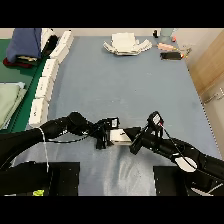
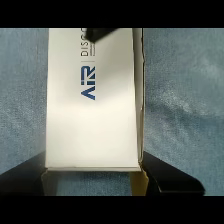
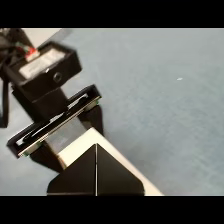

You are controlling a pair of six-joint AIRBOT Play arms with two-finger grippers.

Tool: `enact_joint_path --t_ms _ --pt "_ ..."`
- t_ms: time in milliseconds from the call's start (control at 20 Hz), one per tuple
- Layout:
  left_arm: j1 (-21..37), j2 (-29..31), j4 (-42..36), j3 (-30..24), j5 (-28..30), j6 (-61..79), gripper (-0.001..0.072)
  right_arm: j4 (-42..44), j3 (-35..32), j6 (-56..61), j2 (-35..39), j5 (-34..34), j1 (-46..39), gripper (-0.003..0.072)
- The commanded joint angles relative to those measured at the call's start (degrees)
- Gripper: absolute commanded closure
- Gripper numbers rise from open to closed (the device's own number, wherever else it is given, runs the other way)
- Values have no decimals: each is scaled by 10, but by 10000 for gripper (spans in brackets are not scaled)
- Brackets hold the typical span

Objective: Fold the box.

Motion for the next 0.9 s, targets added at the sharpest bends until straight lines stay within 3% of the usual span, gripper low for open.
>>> enact_joint_path --t_ms 0,200,350,500,700,850 --pt "0 0 0 0 1 1 232 -66 28 0 6 67 -47 683" --pt "0 0 0 0 1 1 232 -188 120 28 -24 276 -177 683" --pt "0 0 0 0 1 1 232 -313 226 109 -76 424 -257 683" --pt "0 0 0 0 1 1 232 -378 338 164 -154 555 -299 683" --pt "0 0 0 0 1 1 232 -379 431 280 -273 659 -320 683" --pt "0 0 0 0 -1 -7 232 -383 442 353 -329 647 -320 683"
